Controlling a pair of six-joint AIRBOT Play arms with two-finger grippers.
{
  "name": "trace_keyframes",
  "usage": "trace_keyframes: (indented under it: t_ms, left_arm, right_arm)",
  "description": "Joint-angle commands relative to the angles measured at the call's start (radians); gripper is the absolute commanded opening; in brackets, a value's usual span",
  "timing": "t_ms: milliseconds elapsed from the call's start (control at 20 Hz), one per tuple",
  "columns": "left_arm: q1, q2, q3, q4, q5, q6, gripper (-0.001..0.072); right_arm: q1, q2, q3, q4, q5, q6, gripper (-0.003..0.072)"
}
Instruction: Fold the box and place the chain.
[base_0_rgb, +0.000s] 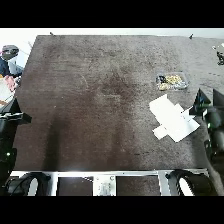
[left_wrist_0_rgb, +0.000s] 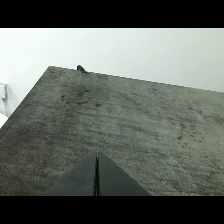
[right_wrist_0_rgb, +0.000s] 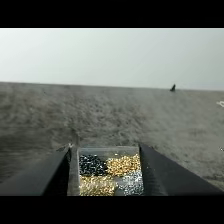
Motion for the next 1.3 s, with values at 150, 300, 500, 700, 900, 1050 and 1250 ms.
trace_keyframes:
  t_ms: [150,300,500,700,900,1050,1250]
  left_arm:
    - [0.000,0.000,0.000,0.000,0.000,0.000,0.0011]
    - [0.000,0.000,0.000,0.000,0.000,0.000,0.0011]
    - [0.000,0.000,0.000,0.000,0.000,0.000,0.0011]
    - [0.000,0.000,0.000,0.000,0.000,0.000,0.0012]
    - [0.000,0.000,0.000,0.000,0.000,0.000,0.0012]
    - [0.000,0.000,0.000,0.000,0.000,0.000,0.0011]
    - [0.000,0.000,0.000,0.000,0.000,0.000,0.0012]
  right_arm:
    - [-0.178,-0.584,0.343,0.095,0.158,0.002,0.0462]
    - [-0.403,-0.814,0.484,-0.049,0.566,0.167,0.0462]
    - [-0.652,-1.046,0.757,-0.645,1.005,0.571,0.0463]
    - [-0.747,-1.246,1.050,-1.044,1.266,0.692,0.0462]
    - [-0.748,-1.452,1.284,-1.145,1.576,0.652,0.0462]
    - [-0.743,-1.520,1.309,-1.174,1.622,0.610,0.0462]
    - [-0.729,-1.589,1.308,-1.154,1.698,0.539,0.0461]
